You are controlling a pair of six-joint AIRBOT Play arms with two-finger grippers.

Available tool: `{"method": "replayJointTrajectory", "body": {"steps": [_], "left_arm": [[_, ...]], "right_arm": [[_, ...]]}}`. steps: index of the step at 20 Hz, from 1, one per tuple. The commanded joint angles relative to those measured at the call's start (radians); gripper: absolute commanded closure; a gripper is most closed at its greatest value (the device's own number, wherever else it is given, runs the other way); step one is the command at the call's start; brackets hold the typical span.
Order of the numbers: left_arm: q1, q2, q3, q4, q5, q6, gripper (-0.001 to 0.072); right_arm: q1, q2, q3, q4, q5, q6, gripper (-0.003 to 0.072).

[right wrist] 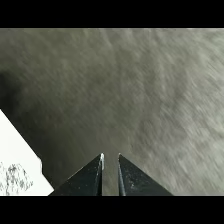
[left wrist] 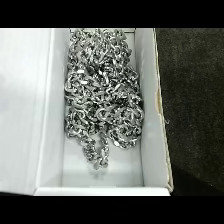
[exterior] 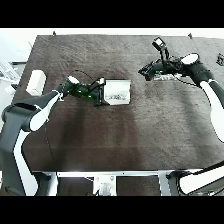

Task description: Fold the box and place the chain.

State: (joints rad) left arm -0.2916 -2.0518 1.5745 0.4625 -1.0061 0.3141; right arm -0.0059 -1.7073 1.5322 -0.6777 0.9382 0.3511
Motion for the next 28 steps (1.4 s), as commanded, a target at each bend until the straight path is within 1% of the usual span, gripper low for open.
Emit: {"method": "replayJointTrajectory", "body": {"steps": [1,5,8,11,17,18,20,22,25,27,28], "left_arm": [[0.0,0.0,0.0,0.0,0.0,0.0,0.0351],[0.0,0.0,0.0,0.0,0.0,0.0,0.0351],[0.0,0.0,0.0,0.0,0.0,0.0,0.0351],[0.0,0.0,0.0,0.0,0.0,0.0,0.0351],[0.0,0.0,0.0,0.0,0.0,0.0,0.0351],[0.0,0.0,0.0,0.0,0.0,0.0,0.0351],[0.0,0.0,0.0,0.0,0.0,0.0,0.0351],[0.0,0.0,0.0,0.0,0.0,0.0,0.0351],[0.0,0.0,0.0,0.0,0.0,0.0,0.0351],[0.0,0.0,0.0,0.0,0.0,0.0,0.0351],[0.0,0.0,0.0,0.0,0.0,0.0,0.0351]], "right_arm": [[0.003,-0.058,0.026,0.14,0.031,-0.101,0.0559],[0.018,-0.061,0.026,0.138,0.108,-0.13,0.0559],[0.029,-0.071,0.026,0.138,0.116,-0.136,0.0558],[0.04,-0.079,0.026,0.135,0.186,-0.15,0.055],[0.061,-0.08,0.026,0.124,0.269,-0.152,0.0545],[0.068,-0.08,0.026,0.11,0.283,-0.154,0.0525],[0.076,-0.08,0.026,0.091,0.314,-0.154,0.0524],[0.092,-0.08,0.026,0.07,0.338,-0.154,0.0483],[0.131,-0.08,0.026,0.01,0.338,-0.154,0.0484],[0.153,-0.08,0.026,0.003,0.338,-0.154,0.0482],[0.161,-0.08,0.026,0.003,0.338,-0.166,0.0438]]}}
